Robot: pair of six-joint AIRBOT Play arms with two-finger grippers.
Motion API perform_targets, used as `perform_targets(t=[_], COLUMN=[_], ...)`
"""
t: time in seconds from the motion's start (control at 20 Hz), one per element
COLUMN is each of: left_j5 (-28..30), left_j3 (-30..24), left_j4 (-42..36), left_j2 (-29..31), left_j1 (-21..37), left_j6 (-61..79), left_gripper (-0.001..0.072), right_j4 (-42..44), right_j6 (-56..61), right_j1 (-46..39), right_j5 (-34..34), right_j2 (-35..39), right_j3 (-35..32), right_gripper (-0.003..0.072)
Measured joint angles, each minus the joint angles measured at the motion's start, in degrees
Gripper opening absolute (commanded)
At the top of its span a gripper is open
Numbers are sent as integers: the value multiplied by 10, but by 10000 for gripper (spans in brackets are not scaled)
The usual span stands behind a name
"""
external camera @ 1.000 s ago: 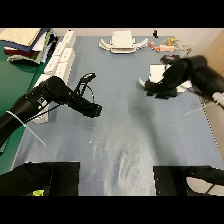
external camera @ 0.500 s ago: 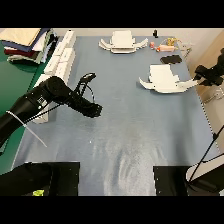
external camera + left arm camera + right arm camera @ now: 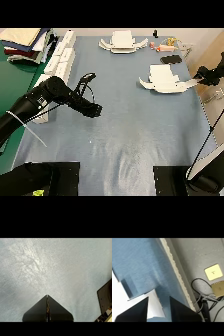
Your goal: Fold the box.
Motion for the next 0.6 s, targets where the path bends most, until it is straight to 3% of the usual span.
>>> perform_targets(t=[0.05, 0.15, 0.4, 0.6], left_j5=[0, 0, 0, 0], left_j3=[0, 0, 0, 0], left_j4=[0, 0, 0, 0], left_j2=[0, 0, 0, 0], left_j1=[0, 0, 0, 0], left_j6=[0, 0, 0, 0], left_gripper=[13, 13, 13, 13], right_j4=[13, 43, 131, 176], right_j6=[-12, -37, -85, -99], right_j1=[0, 0, 11, 52], right_j5=[-12, -42, -145, -193], right_j2=[-4, -9, -5, 42], right_j3=[3, 7, 3, -58], right_gripper=[248, 1, 2, 1])
